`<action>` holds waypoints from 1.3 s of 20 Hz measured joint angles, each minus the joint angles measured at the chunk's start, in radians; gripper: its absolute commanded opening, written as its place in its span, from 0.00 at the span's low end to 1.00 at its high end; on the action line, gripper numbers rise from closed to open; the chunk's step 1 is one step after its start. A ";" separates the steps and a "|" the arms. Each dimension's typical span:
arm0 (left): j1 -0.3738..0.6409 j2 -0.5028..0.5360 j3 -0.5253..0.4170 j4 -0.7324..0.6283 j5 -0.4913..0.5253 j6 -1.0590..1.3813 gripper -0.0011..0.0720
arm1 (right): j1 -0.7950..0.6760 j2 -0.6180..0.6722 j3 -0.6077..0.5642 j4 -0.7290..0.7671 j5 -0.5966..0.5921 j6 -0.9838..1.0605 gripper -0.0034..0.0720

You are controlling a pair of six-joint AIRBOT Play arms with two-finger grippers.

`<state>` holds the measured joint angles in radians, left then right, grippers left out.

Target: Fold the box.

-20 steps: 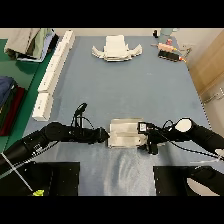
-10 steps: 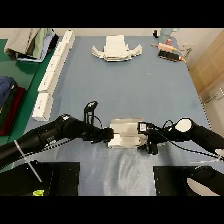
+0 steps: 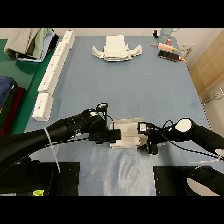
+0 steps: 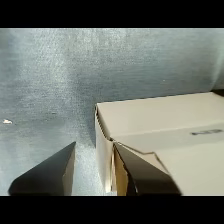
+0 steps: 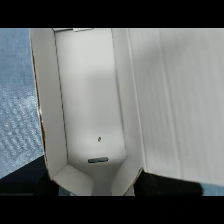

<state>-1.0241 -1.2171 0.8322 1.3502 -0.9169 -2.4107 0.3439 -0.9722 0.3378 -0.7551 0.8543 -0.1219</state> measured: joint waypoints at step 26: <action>-0.089 -0.198 0.194 0.151 -0.152 -0.167 0.75 | 0.001 0.000 0.000 0.000 0.000 0.000 0.72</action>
<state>-1.1130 -1.4147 1.0264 1.5013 -1.0691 -2.5774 0.3447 -0.9726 0.3378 -0.7551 0.8547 -0.1219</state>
